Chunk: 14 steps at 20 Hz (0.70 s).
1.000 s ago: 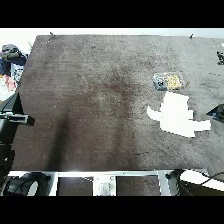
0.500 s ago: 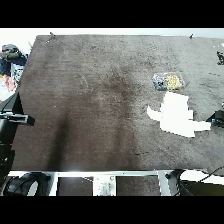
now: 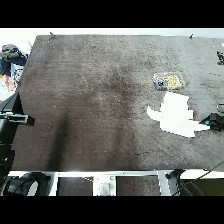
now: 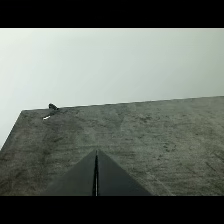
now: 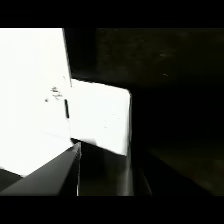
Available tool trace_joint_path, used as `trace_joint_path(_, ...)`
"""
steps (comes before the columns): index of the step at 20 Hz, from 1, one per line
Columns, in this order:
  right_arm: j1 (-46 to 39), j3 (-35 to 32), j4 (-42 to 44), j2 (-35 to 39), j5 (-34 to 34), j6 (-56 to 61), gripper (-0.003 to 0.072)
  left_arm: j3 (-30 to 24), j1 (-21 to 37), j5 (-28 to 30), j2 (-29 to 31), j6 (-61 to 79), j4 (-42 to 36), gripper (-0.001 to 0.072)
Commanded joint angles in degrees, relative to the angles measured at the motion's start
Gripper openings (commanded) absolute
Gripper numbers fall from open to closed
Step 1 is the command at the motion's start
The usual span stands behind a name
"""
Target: Fold the box and place the chain.
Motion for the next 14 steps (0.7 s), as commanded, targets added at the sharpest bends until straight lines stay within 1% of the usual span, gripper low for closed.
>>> trace_joint_path(1,-0.1,0.0,2.5,-3.9,2.3,-1.6,0.0349,0.0,0.0,0.0,0.0,0.0,0.0,0.0012)
trace_joint_path(4,-0.1,0.1,2.9,-5.5,2.1,-3.4,0.0349,0.0,0.0,0.0,0.0,0.0,0.0,0.0012)
trace_joint_path(6,-0.1,0.1,5.5,-6.4,1.9,-6.2,0.034,0.0,0.0,0.0,0.0,0.0,0.0,0.0012)
trace_joint_path(7,-0.1,0.1,7.3,-6.8,2.1,-8.2,0.0224,0.0,0.0,0.0,0.0,0.0,0.0,0.0012)
trace_joint_path(8,-0.1,0.0,8.8,-6.9,2.2,-9.8,0.0214,0.0,0.0,0.0,0.0,0.0,0.0,0.0012)
trace_joint_path(10,-0.2,0.0,11.0,-6.9,4.9,-15.1,0.0015,0.0,0.0,0.0,0.0,0.0,0.0,0.0012)
trace_joint_path(12,-0.2,0.0,13.7,-6.9,9.8,-18.0,0.0014,0.0,0.0,0.0,0.0,0.0,0.0,0.0012)
trace_joint_path(14,-0.2,-0.2,17.2,-6.9,13.7,-17.9,0.0014,0.0,0.0,0.0,0.0,0.0,0.0,0.0012)
